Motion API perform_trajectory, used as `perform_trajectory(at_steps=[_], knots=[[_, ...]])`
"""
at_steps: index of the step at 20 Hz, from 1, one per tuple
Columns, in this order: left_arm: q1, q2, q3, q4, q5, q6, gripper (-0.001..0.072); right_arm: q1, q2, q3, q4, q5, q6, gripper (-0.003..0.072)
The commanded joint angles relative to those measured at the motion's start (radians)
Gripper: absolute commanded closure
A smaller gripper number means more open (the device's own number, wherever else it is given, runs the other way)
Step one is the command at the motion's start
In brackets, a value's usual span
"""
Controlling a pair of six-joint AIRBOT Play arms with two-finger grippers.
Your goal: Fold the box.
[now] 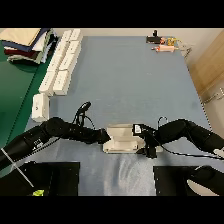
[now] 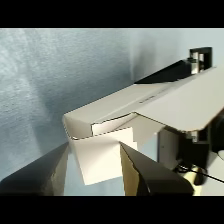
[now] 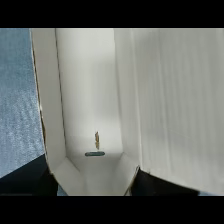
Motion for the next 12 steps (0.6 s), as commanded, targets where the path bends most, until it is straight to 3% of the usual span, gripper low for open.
perform_trajectory(at_steps=[1,4,7,12], knots=[[-0.105,-0.013,0.069,0.335,-0.019,-0.366,0.0244,0.000,0.000,0.001,0.000,0.000,0.000,0.0172],[-0.218,-0.051,0.121,0.483,-0.047,-0.570,0.0244,0.000,0.000,0.001,0.000,0.000,0.000,0.0172],[-0.296,-0.113,0.169,0.537,-0.047,-0.671,0.0244,0.000,0.000,0.001,0.000,0.000,0.000,0.0172],[-0.343,-0.214,0.253,0.563,-0.074,-0.737,0.0244,0.000,0.000,0.001,0.000,0.000,0.000,0.0172]])
